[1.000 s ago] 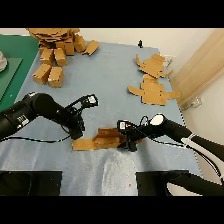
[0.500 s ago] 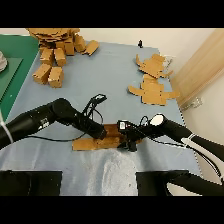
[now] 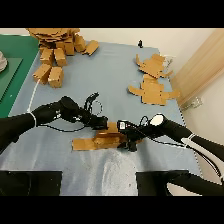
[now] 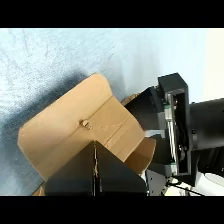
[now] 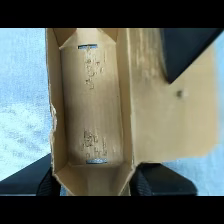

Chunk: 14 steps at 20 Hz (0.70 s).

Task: Fold the box.

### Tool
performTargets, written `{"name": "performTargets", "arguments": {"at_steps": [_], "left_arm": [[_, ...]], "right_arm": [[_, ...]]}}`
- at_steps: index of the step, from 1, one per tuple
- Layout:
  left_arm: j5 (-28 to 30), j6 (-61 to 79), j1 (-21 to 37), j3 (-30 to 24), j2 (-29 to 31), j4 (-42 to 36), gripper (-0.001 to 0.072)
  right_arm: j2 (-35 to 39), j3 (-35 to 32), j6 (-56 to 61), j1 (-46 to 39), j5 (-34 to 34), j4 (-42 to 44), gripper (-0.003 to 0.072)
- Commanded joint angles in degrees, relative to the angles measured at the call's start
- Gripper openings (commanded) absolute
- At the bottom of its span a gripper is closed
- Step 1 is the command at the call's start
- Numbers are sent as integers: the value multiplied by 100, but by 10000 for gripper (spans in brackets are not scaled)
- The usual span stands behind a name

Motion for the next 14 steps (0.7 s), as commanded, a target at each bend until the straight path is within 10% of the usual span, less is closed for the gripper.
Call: {"name": "performTargets", "arguments": {"at_steps": [1,10,14], "left_arm": [[-122,-33,-17,39,-289,-101,12],[-647,1187,175,424,114,-9,10],[-304,1274,470,212,1241,1947,10]], "right_arm": [[4,4,2,-4,-2,2,470],[4,4,2,-9,-4,0,470],[4,4,0,-9,7,0,470]]}}
